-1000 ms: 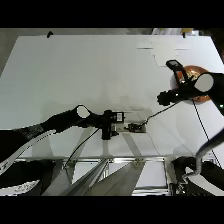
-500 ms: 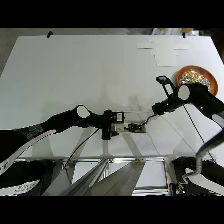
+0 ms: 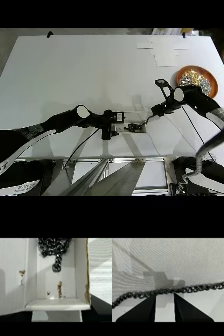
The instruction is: Fold the box and place the chain.
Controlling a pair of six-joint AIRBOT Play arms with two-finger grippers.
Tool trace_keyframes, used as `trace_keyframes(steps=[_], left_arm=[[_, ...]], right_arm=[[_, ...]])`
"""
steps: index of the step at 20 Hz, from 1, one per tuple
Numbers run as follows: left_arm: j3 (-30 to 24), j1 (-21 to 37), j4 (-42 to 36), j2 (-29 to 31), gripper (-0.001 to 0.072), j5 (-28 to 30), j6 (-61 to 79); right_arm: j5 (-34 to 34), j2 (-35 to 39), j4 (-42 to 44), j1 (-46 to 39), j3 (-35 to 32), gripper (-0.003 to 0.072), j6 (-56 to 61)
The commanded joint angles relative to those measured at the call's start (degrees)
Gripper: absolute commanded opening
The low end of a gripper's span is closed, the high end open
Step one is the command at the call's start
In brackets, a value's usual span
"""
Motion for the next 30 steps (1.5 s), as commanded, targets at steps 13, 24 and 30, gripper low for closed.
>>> trace_keyframes(steps=[13,24,30], left_arm=[[0.02,0.04,0.00,0.02,0.0209,0.00,0.02],[0.02,0.04,0.00,0.02,0.0209,0.00,0.02],[0.02,0.04,0.00,0.02,0.0209,0.00,0.02]], right_arm=[[-0.85,3.74,-0.13,0.04,-1.84,0.0014,-0.50],[9.84,23.26,12.41,0.04,-1.84,0.0015,-5.90],[13.20,29.05,37.00,0.04,-1.84,0.0014,-16.70]])
